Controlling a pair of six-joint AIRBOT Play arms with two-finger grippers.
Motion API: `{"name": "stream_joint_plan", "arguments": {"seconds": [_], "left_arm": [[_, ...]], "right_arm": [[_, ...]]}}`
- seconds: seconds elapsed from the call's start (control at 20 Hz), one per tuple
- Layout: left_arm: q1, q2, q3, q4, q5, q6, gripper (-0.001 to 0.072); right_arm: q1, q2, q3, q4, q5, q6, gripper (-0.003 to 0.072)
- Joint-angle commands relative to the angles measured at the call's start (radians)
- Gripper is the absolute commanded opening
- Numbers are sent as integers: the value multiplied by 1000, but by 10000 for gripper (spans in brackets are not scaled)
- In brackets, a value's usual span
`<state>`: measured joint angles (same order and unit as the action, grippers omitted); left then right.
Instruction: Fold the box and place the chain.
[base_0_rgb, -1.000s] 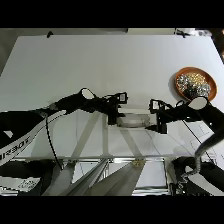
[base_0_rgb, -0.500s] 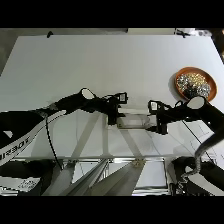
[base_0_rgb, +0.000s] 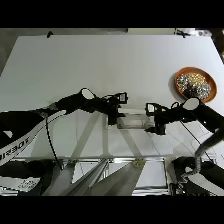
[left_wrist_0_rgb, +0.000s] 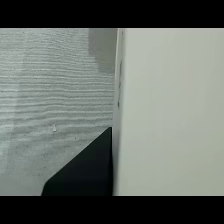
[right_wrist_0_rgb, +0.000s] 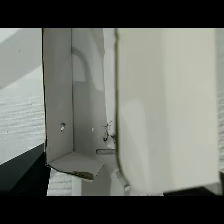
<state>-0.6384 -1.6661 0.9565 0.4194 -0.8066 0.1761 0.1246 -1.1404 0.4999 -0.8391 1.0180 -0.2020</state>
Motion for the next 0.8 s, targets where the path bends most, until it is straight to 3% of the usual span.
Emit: {"name": "stream_joint_plan", "arguments": {"seconds": [0.0,0.55,0.75], "left_arm": [[1,1,0,0,-2,0,11],[1,1,0,0,-2,0,11],[1,1,0,0,-2,0,11]], "right_arm": [[1,-8,-17,3,-29,-39,695],[42,-74,-17,74,-122,-114,690],[42,-74,-17,19,-123,-113,642]]}}
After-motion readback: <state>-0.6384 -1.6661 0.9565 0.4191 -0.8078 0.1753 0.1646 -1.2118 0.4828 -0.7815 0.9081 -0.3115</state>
